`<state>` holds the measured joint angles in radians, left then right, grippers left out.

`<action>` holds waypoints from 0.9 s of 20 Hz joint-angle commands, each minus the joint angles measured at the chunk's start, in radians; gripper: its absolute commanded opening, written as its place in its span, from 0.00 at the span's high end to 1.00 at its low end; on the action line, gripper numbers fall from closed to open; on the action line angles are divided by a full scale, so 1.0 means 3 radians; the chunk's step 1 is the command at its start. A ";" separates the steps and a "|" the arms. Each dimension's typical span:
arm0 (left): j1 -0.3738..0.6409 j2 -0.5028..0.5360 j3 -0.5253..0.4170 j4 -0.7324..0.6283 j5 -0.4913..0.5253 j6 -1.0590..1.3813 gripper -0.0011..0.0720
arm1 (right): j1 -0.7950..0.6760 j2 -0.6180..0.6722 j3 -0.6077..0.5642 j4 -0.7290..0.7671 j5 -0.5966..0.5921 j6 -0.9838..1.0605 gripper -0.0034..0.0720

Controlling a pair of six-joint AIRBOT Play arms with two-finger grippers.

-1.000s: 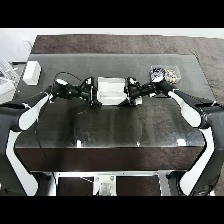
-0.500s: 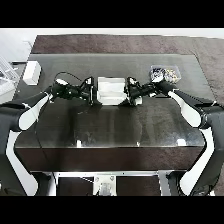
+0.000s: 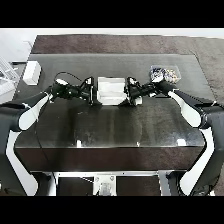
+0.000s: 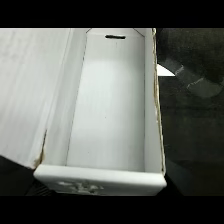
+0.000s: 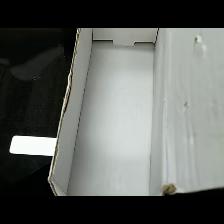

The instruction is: Fold the box and place the chain.

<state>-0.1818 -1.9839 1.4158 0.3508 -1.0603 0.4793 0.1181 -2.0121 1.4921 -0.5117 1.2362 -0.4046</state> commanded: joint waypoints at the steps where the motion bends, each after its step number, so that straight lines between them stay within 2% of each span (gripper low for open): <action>1: 0.0000 0.0003 0.0000 0.0000 0.0003 0.0001 0.22 | 0.0003 0.0001 0.0000 0.0011 -0.0001 0.0001 0.18; 5: 0.0000 0.0003 0.0000 0.0000 0.0003 0.0001 0.22 | 0.0017 0.0003 0.0001 -0.0005 0.0023 0.0052 0.17; 7: 0.0000 0.0003 0.0000 0.0000 0.0000 0.0001 0.22 | -0.0005 0.0010 0.0019 -0.0013 0.0022 0.0102 0.00; 13: 0.0000 0.0001 0.0000 0.0001 -0.0017 0.0001 0.22 | -0.0223 0.0270 0.0025 -0.0427 0.0022 0.0134 0.00; 18: 0.0000 0.0001 0.0000 0.0001 -0.0019 0.0000 0.22 | -0.0487 0.0608 0.0025 -0.0476 0.0086 0.0340 0.00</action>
